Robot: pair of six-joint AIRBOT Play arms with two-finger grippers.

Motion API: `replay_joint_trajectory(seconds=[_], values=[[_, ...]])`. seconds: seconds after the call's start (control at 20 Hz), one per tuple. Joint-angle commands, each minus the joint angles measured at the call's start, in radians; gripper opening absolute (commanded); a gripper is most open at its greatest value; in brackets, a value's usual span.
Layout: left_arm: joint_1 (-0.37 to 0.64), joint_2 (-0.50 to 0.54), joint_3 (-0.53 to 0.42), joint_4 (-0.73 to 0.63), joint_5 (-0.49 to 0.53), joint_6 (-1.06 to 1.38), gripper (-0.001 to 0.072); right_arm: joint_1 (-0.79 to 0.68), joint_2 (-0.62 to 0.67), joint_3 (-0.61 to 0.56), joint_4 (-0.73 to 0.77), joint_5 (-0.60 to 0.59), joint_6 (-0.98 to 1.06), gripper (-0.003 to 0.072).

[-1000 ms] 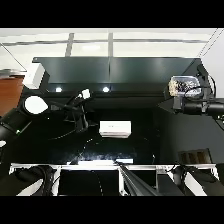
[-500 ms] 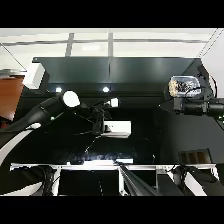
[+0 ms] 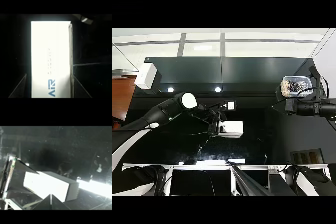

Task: Fold the box and place the chain.

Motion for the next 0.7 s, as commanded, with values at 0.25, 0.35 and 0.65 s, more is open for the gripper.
replay_joint_trajectory(seconds=[0.25, 0.35, 0.65], values=[[-0.020, -0.016, 0.000, -0.006, 0.009, -0.003, 0.0711, -0.001, 0.000, 0.001, -0.002, -0.001, 0.000, 0.0026], [-0.020, -0.019, 0.000, -0.006, 0.017, -0.023, 0.0711, -0.001, 0.000, 0.001, -0.002, -0.001, 0.000, 0.0026], [-0.020, -0.031, 0.000, -0.006, 0.035, -0.023, 0.0711, -0.001, 0.000, 0.001, -0.002, -0.002, 0.000, 0.0026]])
